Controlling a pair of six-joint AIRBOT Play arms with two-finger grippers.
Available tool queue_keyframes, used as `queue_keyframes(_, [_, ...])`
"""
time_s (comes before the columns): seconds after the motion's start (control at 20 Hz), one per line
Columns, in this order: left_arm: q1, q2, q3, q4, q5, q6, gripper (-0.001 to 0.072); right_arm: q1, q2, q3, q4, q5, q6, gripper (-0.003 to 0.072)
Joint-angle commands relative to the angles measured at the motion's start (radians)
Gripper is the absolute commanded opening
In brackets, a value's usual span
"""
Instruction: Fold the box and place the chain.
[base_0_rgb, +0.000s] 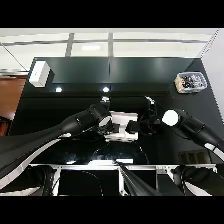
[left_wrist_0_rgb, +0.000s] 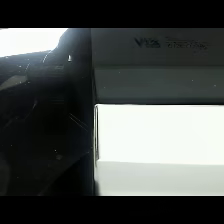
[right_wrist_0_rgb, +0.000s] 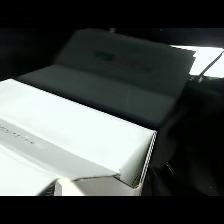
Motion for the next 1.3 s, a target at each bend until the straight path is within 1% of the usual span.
queue_keyframes(0.0, [0.000, 0.000, 0.000, 0.000, 0.000, -0.001, 0.0024, 0.013, -0.001, 0.008, -0.049, 0.016, 0.056, 0.0554])
queue_keyframes(0.25, [0.000, 0.000, 0.000, 0.000, 0.000, -0.001, 0.0025, 0.013, -0.001, 0.009, -0.067, 0.027, 0.068, 0.0550])
queue_keyframes(0.3, [0.000, 0.000, 0.000, 0.000, 0.000, -0.001, 0.0025, 0.013, -0.001, 0.009, -0.076, 0.030, 0.078, 0.0480])
queue_keyframes(0.35, [0.000, 0.000, 0.000, 0.000, 0.000, -0.001, 0.0025, 0.013, -0.001, 0.009, -0.078, 0.031, 0.078, 0.0442])
queue_keyframes(0.5, [0.000, 0.000, 0.000, 0.000, 0.000, -0.001, 0.0025, 0.036, -0.006, 0.012, -0.094, 0.030, 0.101, 0.0425])
queue_keyframes(0.65, [0.000, 0.000, 0.000, 0.000, 0.000, -0.001, 0.0025, 0.105, -0.039, 0.066, -0.250, 0.044, 0.223, 0.0425])
queue_keyframes(0.8, [0.000, 0.000, 0.000, 0.000, 0.000, -0.001, 0.0025, 0.156, -0.091, 0.163, -0.418, 0.149, 0.360, 0.0425])
queue_keyframes(0.85, [0.000, 0.000, 0.000, 0.000, 0.000, -0.001, 0.0025, 0.171, -0.113, 0.192, -0.446, 0.182, 0.402, 0.0425])
queue_keyframes(0.95, [0.000, 0.000, 0.000, 0.000, 0.000, -0.001, 0.0025, 0.190, -0.153, 0.235, -0.448, 0.217, 0.452, 0.0417])
queue_keyframes(1.0, [0.000, 0.000, 0.000, 0.000, 0.000, -0.001, 0.0024, 0.195, -0.167, 0.245, -0.447, 0.228, 0.473, 0.0396])
queue_keyframes(1.05, [0.000, 0.000, 0.000, 0.000, 0.000, -0.001, 0.0025, 0.201, -0.176, 0.248, -0.443, 0.233, 0.475, 0.0240])
queue_keyframes(1.25, [0.000, 0.000, 0.000, 0.000, 0.000, -0.001, 0.0025, 0.202, -0.195, 0.248, -0.437, 0.260, 0.508, 0.0242])
